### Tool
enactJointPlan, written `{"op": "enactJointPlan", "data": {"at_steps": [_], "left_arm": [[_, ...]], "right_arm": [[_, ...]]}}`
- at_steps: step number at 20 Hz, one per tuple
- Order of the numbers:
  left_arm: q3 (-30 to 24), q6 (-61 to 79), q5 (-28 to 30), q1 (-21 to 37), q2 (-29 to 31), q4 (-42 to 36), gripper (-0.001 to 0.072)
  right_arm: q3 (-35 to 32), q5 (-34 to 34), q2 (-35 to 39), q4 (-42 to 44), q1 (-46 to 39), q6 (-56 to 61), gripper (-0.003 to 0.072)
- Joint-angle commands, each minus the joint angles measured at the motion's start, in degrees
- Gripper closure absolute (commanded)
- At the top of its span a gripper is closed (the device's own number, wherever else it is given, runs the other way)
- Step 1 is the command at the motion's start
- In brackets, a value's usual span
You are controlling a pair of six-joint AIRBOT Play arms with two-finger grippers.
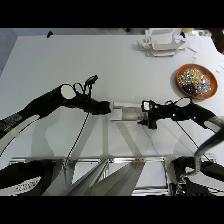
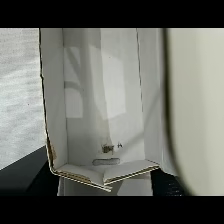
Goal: Fold the box and place the chain.
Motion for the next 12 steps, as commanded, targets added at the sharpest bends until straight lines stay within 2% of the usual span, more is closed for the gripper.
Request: {"op": "enactJointPlan", "data": {"at_steps": [1, 6, 12], "left_arm": [[0.0, 0.0, 1.4, -1.0, 0.3, 0.2, 0.0357], [0.1, 0.0, 2.4, -3.2, -1.0, 0.2, 0.0355], [2.8, -2.4, 3.3, -6.3, -1.5, 2.8, 0.0353]], "right_arm": [[0.0, 0.0, 0.0, 0.0, 0.0, 0.0, 0.0273], [0.0, 0.0, 0.0, 0.0, 0.0, 0.0, 0.0273], [0.0, 0.0, 0.0, 0.0, 0.0, 0.0, 0.0273]]}}
